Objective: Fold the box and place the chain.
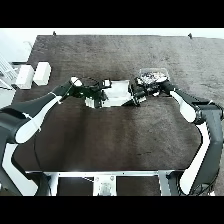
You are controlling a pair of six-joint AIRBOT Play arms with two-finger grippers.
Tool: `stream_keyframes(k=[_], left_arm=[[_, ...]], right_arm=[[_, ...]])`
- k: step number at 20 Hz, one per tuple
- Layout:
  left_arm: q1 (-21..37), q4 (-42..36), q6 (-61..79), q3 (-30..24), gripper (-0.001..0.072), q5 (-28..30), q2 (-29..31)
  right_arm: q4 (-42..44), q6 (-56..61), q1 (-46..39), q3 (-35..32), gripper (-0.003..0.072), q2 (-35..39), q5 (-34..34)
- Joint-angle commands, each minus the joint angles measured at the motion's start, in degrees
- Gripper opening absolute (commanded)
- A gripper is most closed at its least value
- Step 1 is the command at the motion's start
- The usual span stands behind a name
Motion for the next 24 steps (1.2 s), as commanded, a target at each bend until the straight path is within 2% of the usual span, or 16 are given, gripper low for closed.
stream_keyframes(k=[1,8,12,16,21,24], left_arm=[[2.0,0.4,0.7,0.0,0.0023,-4.3,0.2],[7.4,-2.1,1.7,0.0,0.0021,-14.3,1.6],[10.1,-3.8,-3.7,0.0,0.0019,-15.7,6.1],[14.0,-4.2,-20.6,-1.0,0.0018,-16.8,11.8],[20.7,-3.7,-42.9,-9.6,0.0019,-16.2,19.6],[22.4,-1.3,-54.6,-13.3,0.0019,-15.5,20.1]], right_arm=[[0.1,0.0,0.0,0.0,0.0583,0.0,-0.5],[0.1,0.0,0.0,0.0,0.0583,0.0,-0.5],[0.1,0.0,0.0,0.0,0.0583,0.0,-0.5],[0.1,0.0,0.0,0.0,0.0583,0.0,-0.5],[0.1,0.0,0.0,0.0,0.0583,0.0,-0.5],[0.1,0.0,0.0,0.0,0.0583,0.0,-0.5]])
